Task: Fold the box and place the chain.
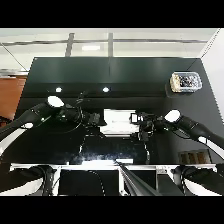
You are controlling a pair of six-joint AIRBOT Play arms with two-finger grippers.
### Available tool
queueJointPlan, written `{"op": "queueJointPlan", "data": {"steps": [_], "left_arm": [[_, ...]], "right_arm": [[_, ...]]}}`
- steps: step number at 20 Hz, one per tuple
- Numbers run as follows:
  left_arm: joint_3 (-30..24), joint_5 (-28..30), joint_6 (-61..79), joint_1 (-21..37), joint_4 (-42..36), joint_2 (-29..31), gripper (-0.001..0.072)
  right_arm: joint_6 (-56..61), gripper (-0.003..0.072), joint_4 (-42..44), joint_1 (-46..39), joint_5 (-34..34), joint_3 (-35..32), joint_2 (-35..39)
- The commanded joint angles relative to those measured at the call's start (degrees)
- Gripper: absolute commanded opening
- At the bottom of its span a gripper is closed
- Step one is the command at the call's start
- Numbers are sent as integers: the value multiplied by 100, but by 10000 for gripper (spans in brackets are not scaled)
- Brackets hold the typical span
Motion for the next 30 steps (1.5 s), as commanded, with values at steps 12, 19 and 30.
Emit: {"op": "queueJointPlan", "data": {"steps": [12, 19, 30], "left_arm": [[385, 636, -1493, -748, 656, 35, 498], [592, 651, -2507, -1023, 2031, 35, 498], [1064, 494, -5438, -2050, 4704, 2, 491]], "right_arm": [[17, 207, 13, 4, -17, -4, -4], [17, 208, 15, 4, -20, -4, -4], [17, 207, 15, 4, -20, -4, -4]]}}
